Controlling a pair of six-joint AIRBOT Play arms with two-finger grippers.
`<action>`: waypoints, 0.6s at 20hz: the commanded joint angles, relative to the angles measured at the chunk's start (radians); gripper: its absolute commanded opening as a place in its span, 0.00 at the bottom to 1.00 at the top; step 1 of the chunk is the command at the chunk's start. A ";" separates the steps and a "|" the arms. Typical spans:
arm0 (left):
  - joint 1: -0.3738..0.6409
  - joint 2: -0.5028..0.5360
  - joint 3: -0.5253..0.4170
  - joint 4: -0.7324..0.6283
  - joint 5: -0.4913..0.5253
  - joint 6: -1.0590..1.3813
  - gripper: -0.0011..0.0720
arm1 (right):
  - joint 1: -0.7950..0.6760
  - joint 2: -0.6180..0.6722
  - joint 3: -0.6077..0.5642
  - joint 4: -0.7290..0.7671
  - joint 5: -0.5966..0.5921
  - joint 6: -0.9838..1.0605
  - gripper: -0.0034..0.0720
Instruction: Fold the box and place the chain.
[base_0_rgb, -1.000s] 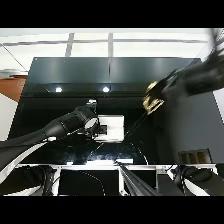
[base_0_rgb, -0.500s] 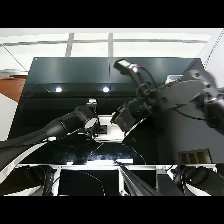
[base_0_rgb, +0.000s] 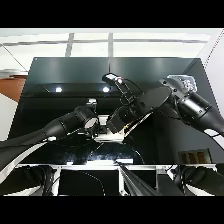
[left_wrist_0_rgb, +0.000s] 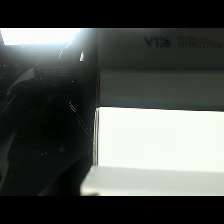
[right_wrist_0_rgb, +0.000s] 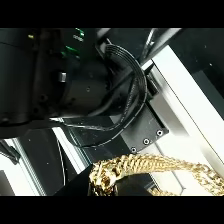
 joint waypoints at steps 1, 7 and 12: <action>0.000 0.000 0.000 0.000 -0.001 0.000 0.06 | -0.003 -0.007 -0.007 -0.012 0.006 0.000 0.08; 0.000 0.000 0.000 -0.001 -0.001 0.000 0.06 | -0.010 -0.007 -0.007 -0.013 0.006 0.001 0.15; 0.000 0.000 0.000 -0.001 -0.001 0.000 0.06 | -0.098 0.019 -0.006 -0.021 -0.055 0.015 0.70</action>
